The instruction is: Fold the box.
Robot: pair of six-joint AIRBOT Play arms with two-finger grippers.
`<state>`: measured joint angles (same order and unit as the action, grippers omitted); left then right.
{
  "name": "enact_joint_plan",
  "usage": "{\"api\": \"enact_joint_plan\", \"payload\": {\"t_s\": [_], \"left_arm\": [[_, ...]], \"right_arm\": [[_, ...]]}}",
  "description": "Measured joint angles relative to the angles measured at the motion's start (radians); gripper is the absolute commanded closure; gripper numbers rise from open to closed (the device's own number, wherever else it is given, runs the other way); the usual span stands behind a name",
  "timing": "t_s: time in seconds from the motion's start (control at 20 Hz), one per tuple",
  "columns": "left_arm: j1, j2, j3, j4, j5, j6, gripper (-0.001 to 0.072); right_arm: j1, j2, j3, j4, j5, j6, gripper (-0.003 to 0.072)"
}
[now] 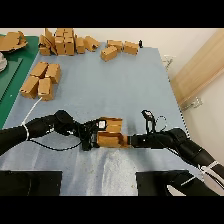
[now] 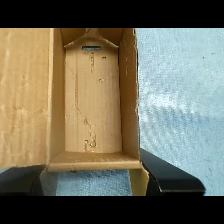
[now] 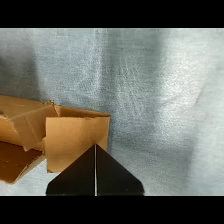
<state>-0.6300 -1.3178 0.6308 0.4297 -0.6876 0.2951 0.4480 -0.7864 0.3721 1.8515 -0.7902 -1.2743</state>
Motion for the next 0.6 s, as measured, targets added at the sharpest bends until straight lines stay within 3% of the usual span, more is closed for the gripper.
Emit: {"api": "enact_joint_plan", "payload": {"t_s": [0.3, 0.6], "left_arm": [[0.000, 0.000, 0.000, 0.000, 0.000, 0.000, 0.0290], [0.000, 0.000, 0.000, 0.000, 0.000, 0.000, 0.0290]], "right_arm": [[0.000, 0.043, 0.000, -0.072, -0.039, 0.034, 0.0684], [0.000, 0.003, 0.000, -0.085, -0.042, 0.047, 0.0684]]}}
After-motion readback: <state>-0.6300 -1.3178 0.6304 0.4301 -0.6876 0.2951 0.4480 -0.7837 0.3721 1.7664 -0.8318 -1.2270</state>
